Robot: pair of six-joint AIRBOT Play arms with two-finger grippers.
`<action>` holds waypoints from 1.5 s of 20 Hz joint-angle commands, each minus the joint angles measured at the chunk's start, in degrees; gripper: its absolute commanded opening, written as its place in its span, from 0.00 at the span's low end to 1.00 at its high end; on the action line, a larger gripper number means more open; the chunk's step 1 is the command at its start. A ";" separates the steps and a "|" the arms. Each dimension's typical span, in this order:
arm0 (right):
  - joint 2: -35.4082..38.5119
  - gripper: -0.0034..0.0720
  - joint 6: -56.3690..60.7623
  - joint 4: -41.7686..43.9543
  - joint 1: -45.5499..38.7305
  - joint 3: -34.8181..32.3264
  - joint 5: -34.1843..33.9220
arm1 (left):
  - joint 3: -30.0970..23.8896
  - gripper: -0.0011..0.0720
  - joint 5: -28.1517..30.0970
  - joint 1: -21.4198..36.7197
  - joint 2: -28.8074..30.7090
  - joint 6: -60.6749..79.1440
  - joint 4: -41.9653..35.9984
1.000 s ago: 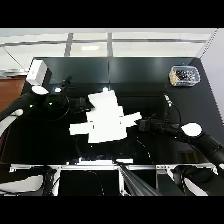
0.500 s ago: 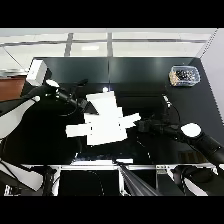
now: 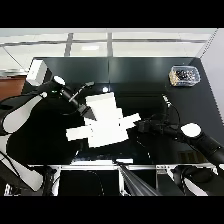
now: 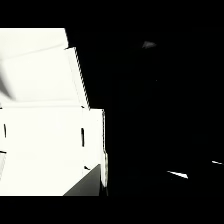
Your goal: Fold the box and place the chain.
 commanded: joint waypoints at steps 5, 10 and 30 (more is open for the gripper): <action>0.00 0.07 0.00 -1.01 0.04 -0.02 -0.57 | 0.46 0.05 -2.14 -0.11 -0.15 2.23 0.74; 0.17 0.97 0.00 -12.13 -7.08 4.42 6.91 | 1.20 0.04 -1.55 -0.13 3.78 0.48 0.74; -0.46 0.97 -25.00 -31.69 -9.51 12.90 14.36 | -23.74 0.05 45.75 -16.20 25.20 37.77 4.61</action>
